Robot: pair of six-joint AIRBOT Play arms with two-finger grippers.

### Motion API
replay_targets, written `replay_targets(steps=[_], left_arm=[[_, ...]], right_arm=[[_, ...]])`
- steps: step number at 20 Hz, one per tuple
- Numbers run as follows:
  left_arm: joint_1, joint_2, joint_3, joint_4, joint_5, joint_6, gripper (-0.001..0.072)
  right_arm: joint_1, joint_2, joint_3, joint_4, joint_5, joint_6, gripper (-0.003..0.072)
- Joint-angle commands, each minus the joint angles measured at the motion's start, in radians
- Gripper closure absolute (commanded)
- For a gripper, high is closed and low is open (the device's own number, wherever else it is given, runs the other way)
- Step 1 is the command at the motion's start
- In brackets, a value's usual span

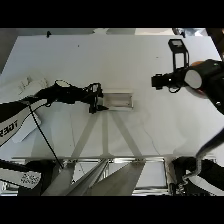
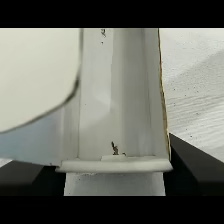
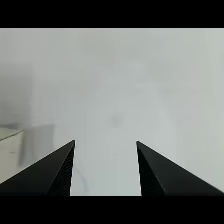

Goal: Fold the box and place the chain.

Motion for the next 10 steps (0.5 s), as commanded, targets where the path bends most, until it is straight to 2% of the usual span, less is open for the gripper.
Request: replay_targets(steps=[1, 6, 10], left_arm=[[0.001, 0.0, 0.0, 0.0, 0.001, 0.0, 0.0361], [0.001, 0.0, 0.0, 0.0, 0.0, 0.0, 0.0361], [0.001, 0.001, 0.0, 0.002, 0.018, 0.0, 0.0361]], right_arm=[[-0.132, 0.015, 0.0, -0.036, -0.024, -0.133, 0.0273], [-0.416, 0.008, 0.0, -0.039, -0.237, -0.2, 0.0291], [-0.611, -0.081, 0.0, -0.029, -0.262, -0.32, 0.0289]])
